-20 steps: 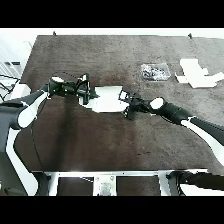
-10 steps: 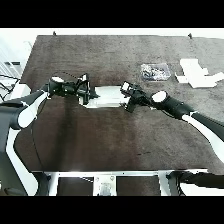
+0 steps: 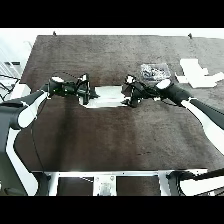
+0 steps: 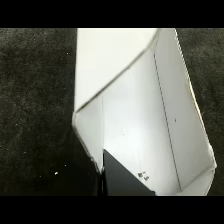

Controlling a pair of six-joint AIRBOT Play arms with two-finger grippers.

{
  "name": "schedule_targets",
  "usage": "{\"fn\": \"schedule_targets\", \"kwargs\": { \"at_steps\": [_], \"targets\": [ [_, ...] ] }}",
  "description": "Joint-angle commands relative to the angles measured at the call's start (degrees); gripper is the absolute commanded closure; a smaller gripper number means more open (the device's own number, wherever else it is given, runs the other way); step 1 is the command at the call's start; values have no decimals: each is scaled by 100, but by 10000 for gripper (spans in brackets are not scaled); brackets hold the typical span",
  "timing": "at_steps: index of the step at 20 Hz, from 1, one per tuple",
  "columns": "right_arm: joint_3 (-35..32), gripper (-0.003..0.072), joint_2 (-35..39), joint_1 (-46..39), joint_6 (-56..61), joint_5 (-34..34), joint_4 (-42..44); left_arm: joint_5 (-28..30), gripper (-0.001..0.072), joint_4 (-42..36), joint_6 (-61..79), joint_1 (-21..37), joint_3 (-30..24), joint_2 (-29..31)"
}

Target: Fold the box and place the chain.

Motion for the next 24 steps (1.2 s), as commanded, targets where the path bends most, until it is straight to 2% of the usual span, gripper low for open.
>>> {"fn": "schedule_targets", "kwargs": {
  "at_steps": [1, 4, 8, 15, 24],
  "targets": [
    [511, -26, -428, -160, -52, 828, 48, 2, 690, 0, 0, 0, 7, -2],
    [833, -26, -789, -168, -179, 1281, 315, 0, 690, 0, 0, 0, 7, -2],
    [925, -26, -1034, -138, -236, 1488, 396, 2, 690, 0, 0, -2, 7, -2],
    [1091, -26, -1211, -140, -658, 1622, 455, 0, 690, 0, 0, 0, 7, -2],
    [1624, -25, -1810, -131, -1058, 1746, 444, 0, 690, 0, 0, 0, 7, -2]
  ]
}}
